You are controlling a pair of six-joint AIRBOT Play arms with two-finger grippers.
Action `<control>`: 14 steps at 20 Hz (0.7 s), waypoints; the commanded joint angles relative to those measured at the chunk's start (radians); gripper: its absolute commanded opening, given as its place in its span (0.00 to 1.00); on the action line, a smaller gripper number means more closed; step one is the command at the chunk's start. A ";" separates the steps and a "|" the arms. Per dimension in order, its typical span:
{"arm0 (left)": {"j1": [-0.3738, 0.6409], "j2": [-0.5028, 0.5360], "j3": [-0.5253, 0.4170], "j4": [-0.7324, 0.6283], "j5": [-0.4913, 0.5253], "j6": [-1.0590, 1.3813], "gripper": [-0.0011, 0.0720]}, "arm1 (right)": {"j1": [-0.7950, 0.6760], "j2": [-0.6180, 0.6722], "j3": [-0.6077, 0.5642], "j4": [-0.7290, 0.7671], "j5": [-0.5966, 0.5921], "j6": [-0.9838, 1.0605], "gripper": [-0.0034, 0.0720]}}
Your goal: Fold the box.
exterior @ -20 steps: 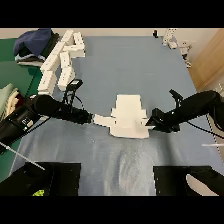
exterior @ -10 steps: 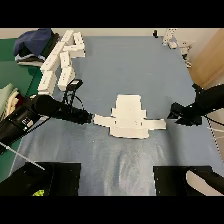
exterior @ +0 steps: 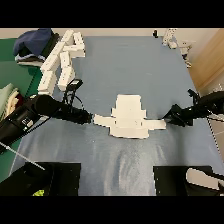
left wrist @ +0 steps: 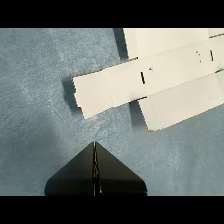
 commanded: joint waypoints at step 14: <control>0.000 -0.001 0.000 -0.011 0.103 0.000 0.03 | 0.134 -0.074 -0.111 0.250 0.043 -0.252 0.04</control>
